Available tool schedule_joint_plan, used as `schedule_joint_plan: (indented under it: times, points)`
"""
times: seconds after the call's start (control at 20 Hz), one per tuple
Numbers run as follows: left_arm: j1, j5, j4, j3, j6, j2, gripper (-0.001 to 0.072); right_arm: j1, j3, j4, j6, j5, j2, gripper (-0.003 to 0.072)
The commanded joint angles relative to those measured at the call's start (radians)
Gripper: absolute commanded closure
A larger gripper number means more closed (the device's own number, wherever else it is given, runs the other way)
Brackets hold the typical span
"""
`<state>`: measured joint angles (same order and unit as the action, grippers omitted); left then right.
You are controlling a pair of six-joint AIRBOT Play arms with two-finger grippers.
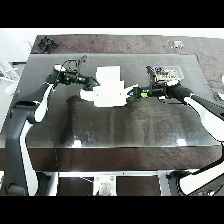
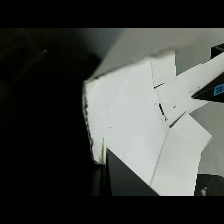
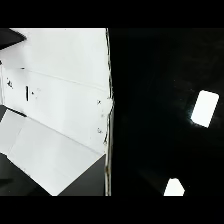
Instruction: Fold the box and place the chain.
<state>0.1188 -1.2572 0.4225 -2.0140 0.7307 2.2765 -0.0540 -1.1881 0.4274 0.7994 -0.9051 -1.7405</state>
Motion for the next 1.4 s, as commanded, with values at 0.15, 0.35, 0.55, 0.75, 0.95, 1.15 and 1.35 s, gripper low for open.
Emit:
schedule_joint_plan:
  times: [0.15, 0.35, 0.55, 0.75, 0.95, 1.15, 1.35]
  points:
    - [-0.001, -0.050, -0.065, 0.000, -0.113, 0.001, 0.0691, 0.008, 0.000, -0.006, -0.015, -0.006, 0.007, 0.0466]
    - [-0.002, -0.113, -0.090, 0.000, -0.214, 0.001, 0.0693, 0.090, 0.000, -0.009, -0.042, -0.011, 0.055, 0.0466]
    - [-0.002, -0.191, -0.115, 0.000, -0.402, 0.001, 0.0697, 0.201, 0.000, -0.028, -0.042, -0.012, 0.101, 0.0466]
    - [-0.002, -0.225, -0.201, 0.002, -0.623, -0.004, 0.0697, 0.233, 0.006, -0.027, -0.061, -0.039, 0.104, 0.0466]
    - [-0.002, -0.230, -0.207, 0.056, -0.737, -0.035, 0.0697, 0.232, 0.035, -0.027, -0.087, -0.038, 0.104, 0.0466]
    - [-0.002, -0.062, -0.230, 0.295, -0.982, -0.177, 0.0697, 0.232, 0.070, -0.028, -0.101, -0.038, 0.104, 0.0467]
    - [-0.002, 0.032, -0.246, 0.428, -1.160, -0.209, 0.0697, 0.232, 0.075, -0.028, -0.102, -0.037, 0.104, 0.0467]
